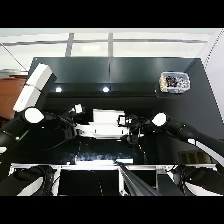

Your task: Fold the box and place the chain.

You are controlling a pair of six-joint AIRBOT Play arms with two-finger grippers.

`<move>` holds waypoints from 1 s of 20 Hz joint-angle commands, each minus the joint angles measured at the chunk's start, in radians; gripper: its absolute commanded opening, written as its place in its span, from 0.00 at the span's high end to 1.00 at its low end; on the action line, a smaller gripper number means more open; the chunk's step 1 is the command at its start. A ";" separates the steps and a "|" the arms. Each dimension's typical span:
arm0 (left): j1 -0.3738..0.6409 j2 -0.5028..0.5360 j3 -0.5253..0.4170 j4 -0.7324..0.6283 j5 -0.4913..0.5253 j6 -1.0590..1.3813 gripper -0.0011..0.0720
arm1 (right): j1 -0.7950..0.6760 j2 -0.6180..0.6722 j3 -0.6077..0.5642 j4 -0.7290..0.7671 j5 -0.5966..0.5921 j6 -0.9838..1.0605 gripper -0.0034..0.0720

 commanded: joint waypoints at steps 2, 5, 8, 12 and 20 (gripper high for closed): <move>-0.055 -0.068 -0.023 0.027 0.113 0.205 0.02 | 0.001 0.000 0.000 0.000 0.000 0.000 0.46; -0.056 -0.098 -0.023 0.071 0.115 0.216 0.02 | 0.001 0.000 0.000 0.000 0.000 0.000 0.46; -0.079 -0.111 -0.023 0.064 0.116 0.238 0.02 | 0.001 0.000 0.000 0.000 0.000 0.000 0.46; -0.103 -0.134 -0.023 0.051 0.177 0.261 0.03 | 0.001 0.000 0.000 0.000 0.000 0.000 0.46; -0.101 -0.085 -0.021 -0.019 0.049 0.248 0.14 | 0.001 0.000 0.000 0.000 0.000 0.000 0.46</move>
